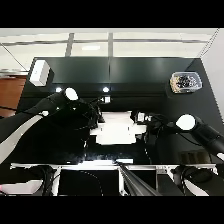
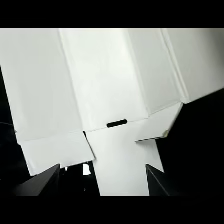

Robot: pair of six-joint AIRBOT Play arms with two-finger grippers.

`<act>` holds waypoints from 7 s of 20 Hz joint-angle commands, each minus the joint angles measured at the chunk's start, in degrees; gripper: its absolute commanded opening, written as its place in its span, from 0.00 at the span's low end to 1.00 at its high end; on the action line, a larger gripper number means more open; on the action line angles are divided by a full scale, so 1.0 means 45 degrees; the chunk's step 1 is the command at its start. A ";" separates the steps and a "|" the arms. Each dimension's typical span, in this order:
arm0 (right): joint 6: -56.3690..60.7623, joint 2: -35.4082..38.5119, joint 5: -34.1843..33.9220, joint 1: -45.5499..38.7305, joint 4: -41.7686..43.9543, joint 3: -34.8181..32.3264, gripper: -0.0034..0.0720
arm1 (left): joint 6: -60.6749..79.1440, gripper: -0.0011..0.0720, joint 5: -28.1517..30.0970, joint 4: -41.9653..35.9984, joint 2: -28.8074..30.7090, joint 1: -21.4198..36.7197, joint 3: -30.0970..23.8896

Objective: Fold the box and place the chain.

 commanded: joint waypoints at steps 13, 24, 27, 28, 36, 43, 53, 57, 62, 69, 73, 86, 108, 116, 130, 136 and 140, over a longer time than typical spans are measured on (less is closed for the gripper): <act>-0.2064 -0.1263 0.0758 0.0447 -0.0529 -0.0010 0.87 | 0.0005 0.05 0.0039 0.0044 -0.0010 0.0000 -0.0005; -0.1860 -0.1409 -0.1059 0.1613 0.2749 -0.0102 0.87 | 0.0005 0.05 0.0039 0.0039 -0.0010 0.0000 -0.0005; -0.1185 -0.1345 -0.1647 0.1603 0.2914 -0.0087 0.87 | 0.0005 0.05 0.0034 0.0039 -0.0010 0.0000 -0.0005; -0.0767 -0.1253 -0.1763 0.1598 0.2890 -0.0010 0.87 | 0.0005 0.05 0.0034 0.0039 -0.0010 0.0000 -0.0005; -0.0957 -0.1127 -0.1792 0.0782 0.1651 0.0748 0.87 | 0.0063 0.05 -0.0024 0.0039 -0.0010 -0.0005 -0.0005; -0.1151 -0.1127 -0.2472 0.0631 0.1583 0.0962 0.87 | 0.0112 0.05 -0.0015 0.0039 -0.0010 -0.0005 -0.0005; -0.1583 -0.1175 -0.1579 -0.0442 0.2419 0.1025 0.87 | 0.0933 0.04 0.0015 0.0044 0.0005 -0.0121 -0.0005; -0.2030 -0.1530 -0.0801 -0.0486 0.2764 0.1020 0.87 | 0.1112 0.04 0.0505 0.0049 0.0340 -0.0413 -0.0005; -0.2642 -0.1559 -0.0631 -0.0486 0.3045 0.1020 0.87 | 0.1447 0.04 0.0661 0.0345 0.0452 -0.0432 0.0000; -0.3570 -0.1972 -0.0403 -0.0423 0.4090 0.1015 0.87 | 0.1433 0.04 0.1345 0.0918 0.0452 -0.0699 -0.0010; -0.3886 -0.2647 -0.0053 0.0117 0.3905 0.1005 0.87 | 0.1379 0.04 0.1399 0.0903 0.0452 -0.0699 -0.0005; -0.4449 -0.3623 -0.0651 0.0180 0.3492 0.1005 0.87 | 0.1035 0.05 0.1263 0.0903 0.0452 -0.0685 -0.0010; -0.4095 -0.3997 -0.1151 0.0253 0.3021 0.1005 0.86 | 0.0704 0.05 0.0947 0.0903 0.0447 -0.0685 -0.0010; -0.4095 -0.3633 -0.0933 0.0243 0.2773 0.1005 0.86 | 0.0709 0.05 0.0986 0.0903 0.0437 -0.0685 -0.0010; -0.3959 -0.3871 -0.1501 0.0257 0.2671 0.0821 0.86 | 0.0704 0.05 0.0981 0.0903 0.0437 -0.0685 -0.0010; -0.3959 -0.3871 -0.1501 0.0257 0.2667 0.0821 0.86 | 0.0704 0.05 0.0967 0.0903 0.0437 -0.0685 -0.0010; -0.3963 -0.3871 -0.1491 0.0257 0.2657 0.0821 0.59 | 0.0704 0.05 0.0971 0.0899 0.0437 -0.0685 -0.0005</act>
